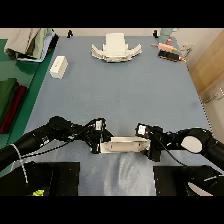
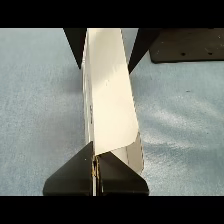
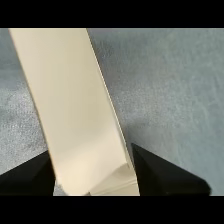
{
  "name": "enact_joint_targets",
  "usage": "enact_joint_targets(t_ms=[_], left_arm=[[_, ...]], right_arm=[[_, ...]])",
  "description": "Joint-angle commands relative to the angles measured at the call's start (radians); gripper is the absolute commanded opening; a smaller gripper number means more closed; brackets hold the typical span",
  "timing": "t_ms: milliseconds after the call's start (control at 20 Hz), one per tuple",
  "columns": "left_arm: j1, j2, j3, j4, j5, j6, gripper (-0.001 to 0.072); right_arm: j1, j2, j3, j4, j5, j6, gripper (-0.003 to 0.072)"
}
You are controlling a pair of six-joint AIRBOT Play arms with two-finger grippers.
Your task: Fold the box.
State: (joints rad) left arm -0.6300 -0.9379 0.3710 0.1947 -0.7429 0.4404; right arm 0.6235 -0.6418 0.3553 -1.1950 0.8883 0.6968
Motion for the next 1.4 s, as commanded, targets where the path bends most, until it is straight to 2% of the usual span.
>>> enact_joint_targets(t_ms=[0, 200, 650, 900, 1100, 1350], left_arm=[[0.000, 0.000, 0.000, 0.000, 0.000, 0.000, 0.0013], [0.000, 0.000, 0.000, 0.000, 0.000, 0.000, 0.0013], [0.000, 0.000, 0.000, 0.000, 0.000, 0.000, 0.0013], [0.000, 0.000, 0.000, 0.000, 0.000, 0.000, 0.0013], [0.000, 0.000, 0.000, 0.000, 0.000, 0.000, 0.0013], [0.000, 0.000, 0.000, 0.000, 0.000, 0.000, 0.0013]], right_arm=[[-0.195, -0.069, -0.005, 0.299, 0.053, -0.423, 0.0720], [-0.216, -0.140, -0.005, 0.317, 0.044, -0.452, 0.0720], [-0.216, -0.129, -0.003, 0.261, 0.079, -0.436, 0.0707], [-0.219, -0.204, -0.004, 0.332, 0.074, -0.559, 0.0706], [-0.274, -0.262, -0.004, 0.450, 0.073, -0.704, 0.0706], [-0.294, -0.269, -0.027, 0.444, 0.072, -0.721, 0.0706]])
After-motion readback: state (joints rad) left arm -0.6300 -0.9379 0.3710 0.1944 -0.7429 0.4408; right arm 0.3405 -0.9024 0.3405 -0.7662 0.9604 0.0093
